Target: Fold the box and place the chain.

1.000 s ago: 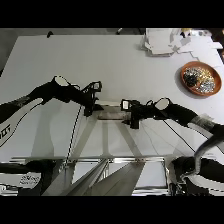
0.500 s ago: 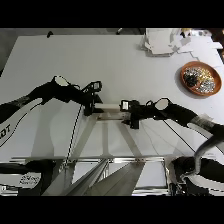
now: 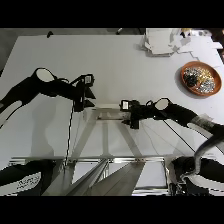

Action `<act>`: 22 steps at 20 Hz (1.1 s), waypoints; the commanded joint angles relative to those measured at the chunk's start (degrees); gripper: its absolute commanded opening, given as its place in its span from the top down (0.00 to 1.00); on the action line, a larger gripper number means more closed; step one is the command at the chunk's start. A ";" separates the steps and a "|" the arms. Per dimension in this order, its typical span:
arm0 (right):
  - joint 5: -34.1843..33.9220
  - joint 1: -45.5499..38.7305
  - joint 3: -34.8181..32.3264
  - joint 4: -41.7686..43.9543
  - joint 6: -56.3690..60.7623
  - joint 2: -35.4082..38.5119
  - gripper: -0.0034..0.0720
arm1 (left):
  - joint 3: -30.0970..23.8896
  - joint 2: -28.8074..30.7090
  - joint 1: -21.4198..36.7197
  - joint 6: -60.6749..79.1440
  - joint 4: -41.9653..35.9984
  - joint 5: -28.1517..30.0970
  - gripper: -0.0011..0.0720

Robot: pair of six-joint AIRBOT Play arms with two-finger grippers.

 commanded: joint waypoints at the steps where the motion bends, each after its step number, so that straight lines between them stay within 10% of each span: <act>1: 0.04 -0.02 0.00 0.04 0.00 0.04 0.45 | 0.04 7.72 0.22 -7.50 7.61 -4.26 0.98; 14: 0.04 -0.02 0.00 0.04 0.00 0.04 0.45 | -0.13 4.09 -15.17 -16.94 6.23 -6.88 0.98; 22: 0.15 -0.02 0.00 0.04 0.02 0.04 0.45 | -0.13 0.04 -15.74 -16.94 2.38 18.03 0.98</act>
